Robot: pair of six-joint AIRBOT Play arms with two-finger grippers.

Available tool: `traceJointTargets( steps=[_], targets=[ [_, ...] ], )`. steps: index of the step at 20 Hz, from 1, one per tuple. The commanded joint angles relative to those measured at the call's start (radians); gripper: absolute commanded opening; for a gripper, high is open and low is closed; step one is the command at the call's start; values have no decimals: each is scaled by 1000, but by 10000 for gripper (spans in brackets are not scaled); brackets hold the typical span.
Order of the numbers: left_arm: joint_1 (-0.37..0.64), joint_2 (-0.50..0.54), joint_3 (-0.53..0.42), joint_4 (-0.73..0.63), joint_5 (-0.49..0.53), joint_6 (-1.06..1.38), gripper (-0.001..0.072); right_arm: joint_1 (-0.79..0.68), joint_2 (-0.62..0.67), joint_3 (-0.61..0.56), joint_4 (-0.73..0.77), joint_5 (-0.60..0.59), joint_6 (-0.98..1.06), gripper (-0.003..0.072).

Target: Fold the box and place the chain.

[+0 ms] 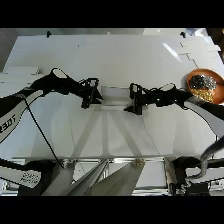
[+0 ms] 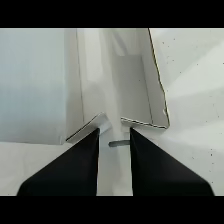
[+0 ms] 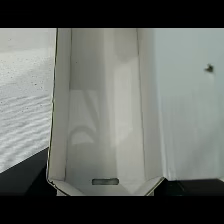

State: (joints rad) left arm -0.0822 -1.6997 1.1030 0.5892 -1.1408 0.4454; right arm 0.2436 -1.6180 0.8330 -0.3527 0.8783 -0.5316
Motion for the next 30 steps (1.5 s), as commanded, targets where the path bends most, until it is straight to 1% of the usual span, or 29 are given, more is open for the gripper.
traceJointTargets(
  steps=[1, 2, 3, 7, 12, 13, 14, 16, 17, 18, 19, 20, 22, 24, 28, 29, 30],
  targets=[
    [-1, -1, 0, -41, 1, -1, 310, 0, 0, 0, -2, 1, 0, 494],
    [-1, -1, 0, -40, 1, -1, 342, 0, 0, 0, -2, 1, 0, 494],
    [-1, -1, 0, -41, 1, -1, 348, 0, 0, 0, -2, 1, 0, 494],
    [-27, -1, 0, -41, 14, -1, 356, 0, 0, 0, -2, 1, 0, 494],
    [-55, -1, 0, -35, 86, -56, 358, 0, 0, 0, -2, 1, 0, 494],
    [-55, -1, 0, -31, 94, -78, 389, 0, 0, 0, -2, 1, 0, 494],
    [-55, -1, 0, -31, 94, -97, 398, 0, 0, 0, -2, 1, 0, 494],
    [-55, -1, 0, -31, 91, -117, 394, 0, 0, 0, -2, 1, 0, 494],
    [-55, 0, 0, -31, 86, -117, 376, 0, 0, 0, -2, 1, 0, 494],
    [-54, 2, 0, -27, 81, -117, 241, 0, 0, 0, -2, 1, 0, 494],
    [-53, 4, 0, -23, 70, -116, 84, 0, 0, 0, -2, 1, 0, 494],
    [-53, 9, 0, -6, 56, -116, 15, 0, 0, 0, -2, 1, 0, 494],
    [-45, 31, -1, 29, 27, -116, 12, 0, 0, 0, -2, 1, 0, 494],
    [-14, 70, 0, 29, -27, -116, 12, 0, 0, 0, -2, 1, 0, 494],
    [101, 188, -1, 29, -191, -117, 11, 0, 0, 0, -2, 1, 0, 494],
    [137, 217, -1, 29, -215, -141, 10, 0, 0, 0, -2, 1, 0, 494],
    [172, 241, -1, 26, -217, -218, 10, 0, 0, 0, -2, 1, 0, 494]
  ],
)
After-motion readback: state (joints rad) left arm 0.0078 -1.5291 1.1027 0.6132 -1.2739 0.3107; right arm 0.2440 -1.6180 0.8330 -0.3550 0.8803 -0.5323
